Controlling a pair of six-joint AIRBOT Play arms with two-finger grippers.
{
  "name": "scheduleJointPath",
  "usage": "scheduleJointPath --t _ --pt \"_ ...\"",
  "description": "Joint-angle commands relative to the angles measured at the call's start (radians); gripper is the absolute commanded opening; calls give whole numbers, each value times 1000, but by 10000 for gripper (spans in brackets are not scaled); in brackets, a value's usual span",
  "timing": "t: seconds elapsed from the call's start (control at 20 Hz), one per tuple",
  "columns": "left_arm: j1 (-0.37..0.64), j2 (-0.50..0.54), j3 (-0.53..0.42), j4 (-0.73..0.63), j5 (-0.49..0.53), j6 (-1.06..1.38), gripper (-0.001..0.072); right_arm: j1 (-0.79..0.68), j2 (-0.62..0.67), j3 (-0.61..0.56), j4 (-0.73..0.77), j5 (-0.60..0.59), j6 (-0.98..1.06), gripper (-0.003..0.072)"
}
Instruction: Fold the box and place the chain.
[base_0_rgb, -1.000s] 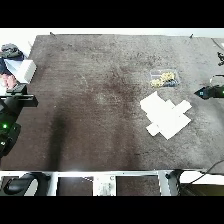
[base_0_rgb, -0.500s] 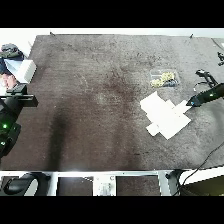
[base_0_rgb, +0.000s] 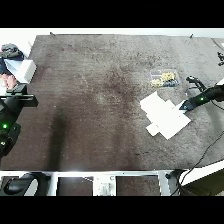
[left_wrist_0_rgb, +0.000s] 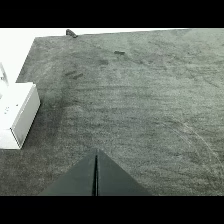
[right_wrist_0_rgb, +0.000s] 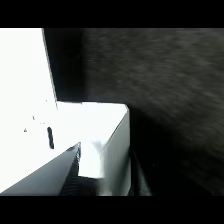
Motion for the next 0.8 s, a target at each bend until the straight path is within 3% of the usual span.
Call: scheduleJointPath --t 0.0,0.15,0.25,0.35,0.4,0.5,0.6,0.75 --pt "0 -1 0 0 0 0 13 0 -35 0 38 81 -80 345" --pt "0 0 0 0 0 0 13 -16 -35 1 88 122 -97 343" --pt "0 -1 0 0 0 0 13 -39 -35 1 135 173 -98 279" --pt "0 0 0 0 0 0 13 -61 -35 1 150 232 -99 208" --pt "0 -1 0 0 0 0 13 -67 -35 1 150 265 -99 116" --pt "0 -1 0 0 0 0 13 -69 -35 0 151 302 -101 11" --pt "0 -1 0 0 0 0 13 -70 -35 0 188 372 -93 10" --pt "0 0 0 0 0 0 13 -76 -34 -12 388 433 -9 9"
